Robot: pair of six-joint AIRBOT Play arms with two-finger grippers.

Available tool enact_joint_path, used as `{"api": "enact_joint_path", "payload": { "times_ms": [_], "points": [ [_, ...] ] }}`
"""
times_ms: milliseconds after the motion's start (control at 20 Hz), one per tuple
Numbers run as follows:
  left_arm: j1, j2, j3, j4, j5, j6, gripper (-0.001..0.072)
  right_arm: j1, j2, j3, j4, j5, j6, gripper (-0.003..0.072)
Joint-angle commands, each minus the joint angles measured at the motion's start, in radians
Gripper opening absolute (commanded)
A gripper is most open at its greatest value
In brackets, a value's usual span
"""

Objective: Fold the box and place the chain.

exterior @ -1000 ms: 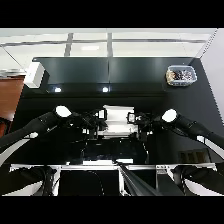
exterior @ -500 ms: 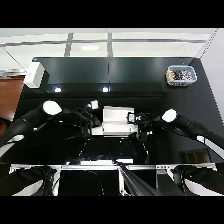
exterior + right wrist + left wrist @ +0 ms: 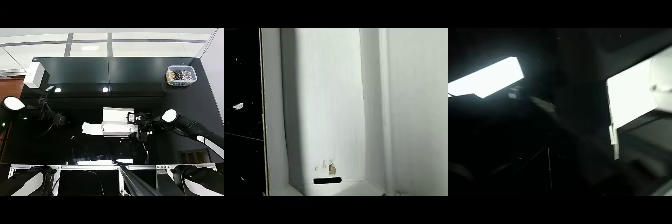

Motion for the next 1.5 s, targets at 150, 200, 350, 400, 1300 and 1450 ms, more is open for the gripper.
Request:
{"api": "enact_joint_path", "payload": {
  "times_ms": [150, 200, 350, 400, 1300, 1450],
  "points": [
    [0.077, -0.159, -0.13, -0.304, -0.064, -0.016, 0.0029, 0.001, -0.001, 0.0, 0.0, 0.0, 0.0, 0.0162],
    [0.052, -0.185, -0.13, -0.307, -0.05, -0.021, 0.0028, 0.001, -0.001, 0.0, 0.0, 0.0, 0.0, 0.0162],
    [-0.066, -0.232, -0.13, -0.308, 0.063, -0.082, 0.0028, 0.001, -0.001, 0.0, 0.0, 0.0, 0.0, 0.0162],
    [-0.108, -0.234, -0.129, -0.308, 0.102, -0.111, 0.0028, 0.001, -0.001, 0.0, 0.0, 0.0, 0.0, 0.0162],
    [-0.33, -0.238, 0.013, -0.496, -0.016, -0.079, 0.0589, 0.001, -0.001, 0.0, 0.0, 0.0, 0.0, 0.0162],
    [-0.375, -0.238, 0.031, -0.495, -0.007, -0.079, 0.0573, 0.001, -0.001, 0.0, 0.0, 0.0, 0.0, 0.0162]
  ]
}}
